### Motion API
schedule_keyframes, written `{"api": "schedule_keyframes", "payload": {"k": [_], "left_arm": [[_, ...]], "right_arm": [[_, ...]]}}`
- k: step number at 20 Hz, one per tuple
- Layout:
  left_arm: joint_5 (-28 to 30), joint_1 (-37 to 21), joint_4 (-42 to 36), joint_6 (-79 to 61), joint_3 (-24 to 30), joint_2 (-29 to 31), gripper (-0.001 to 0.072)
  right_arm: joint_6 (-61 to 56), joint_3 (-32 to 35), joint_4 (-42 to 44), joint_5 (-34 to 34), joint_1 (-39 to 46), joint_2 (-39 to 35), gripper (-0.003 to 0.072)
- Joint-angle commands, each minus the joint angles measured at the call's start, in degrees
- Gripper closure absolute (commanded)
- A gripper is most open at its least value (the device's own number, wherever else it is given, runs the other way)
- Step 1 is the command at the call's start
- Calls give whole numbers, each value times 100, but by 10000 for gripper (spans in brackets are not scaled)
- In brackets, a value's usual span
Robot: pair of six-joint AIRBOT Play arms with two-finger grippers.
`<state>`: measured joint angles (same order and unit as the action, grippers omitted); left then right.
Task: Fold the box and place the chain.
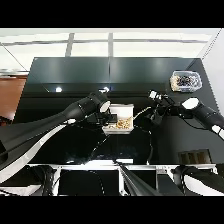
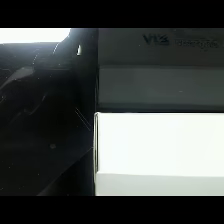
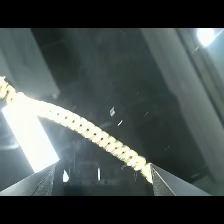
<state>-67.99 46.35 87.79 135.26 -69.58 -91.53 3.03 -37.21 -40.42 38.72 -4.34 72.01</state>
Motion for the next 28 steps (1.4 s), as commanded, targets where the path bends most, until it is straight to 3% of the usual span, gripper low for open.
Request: {"api": "schedule_keyframes", "payload": {"k": [1,4,7,13,15,18,23,28], "left_arm": [[0,-4,0,0,-2,-4,679],[0,-4,0,-2,-4,-4,679],[0,-4,0,0,-4,-4,679],[2,-4,0,0,-4,-4,679],[4,-4,0,0,-4,-4,679],[2,-4,0,-2,-4,-4,679],[2,-4,0,0,-4,-4,679],[2,-4,0,-2,-4,-7,680]], "right_arm": [[179,-101,455,-138,4,107,-34],[-334,-105,46,-149,4,103,-34],[-1681,-190,-863,-389,7,15,-34],[-6467,-802,-2896,-1340,330,-68,-34],[-8297,-994,-3639,-1318,398,63,-34],[-9936,-1355,-4334,-933,393,474,-34],[-10397,-1823,-4345,-354,339,1071,-34],[-10397,-1823,-4343,-317,339,1224,-34]]}}
